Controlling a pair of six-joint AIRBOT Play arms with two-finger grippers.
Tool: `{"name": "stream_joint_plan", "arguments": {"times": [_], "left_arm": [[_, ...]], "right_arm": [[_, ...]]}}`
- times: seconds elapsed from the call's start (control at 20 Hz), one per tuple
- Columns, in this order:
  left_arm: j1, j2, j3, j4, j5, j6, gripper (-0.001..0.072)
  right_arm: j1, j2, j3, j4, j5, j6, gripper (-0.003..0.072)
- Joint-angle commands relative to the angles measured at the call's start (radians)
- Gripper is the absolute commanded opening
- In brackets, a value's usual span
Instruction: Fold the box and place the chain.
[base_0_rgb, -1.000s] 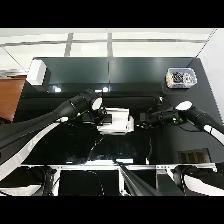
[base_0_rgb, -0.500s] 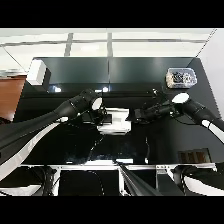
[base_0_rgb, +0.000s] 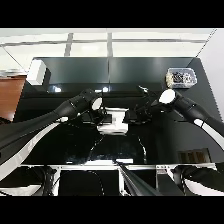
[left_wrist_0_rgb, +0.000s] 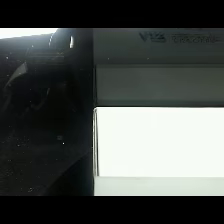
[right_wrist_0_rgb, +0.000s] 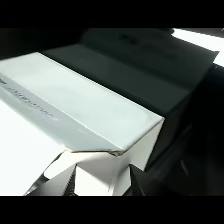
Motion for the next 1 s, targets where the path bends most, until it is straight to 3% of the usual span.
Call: {"name": "stream_joint_plan", "arguments": {"times": [0.0, 0.55, 0.65, 0.8, 0.95], "left_arm": [[0.001, -0.001, 0.0, 0.0, 0.002, 0.0, 0.0027], [0.001, -0.001, 0.0, 0.001, 0.002, 0.0, 0.0027], [0.001, -0.001, 0.0, 0.0, 0.001, 0.0, 0.0027], [0.001, -0.001, 0.0, 0.0, 0.002, 0.0, 0.0027], [0.001, -0.001, 0.0, 0.0, 0.002, 0.0, 0.0027]], "right_arm": [[0.06, -0.001, 0.012, -0.142, -0.031, 0.15, 0.0367], [0.193, -0.051, 0.062, -0.369, -0.098, 0.473, 0.036], [0.24, -0.092, 0.121, -0.451, -0.059, 0.544, 0.036], [0.298, -0.167, 0.224, -0.612, 0.094, 0.689, 0.0359], [0.32, -0.21, 0.283, -0.637, 0.163, 0.727, 0.036]]}}
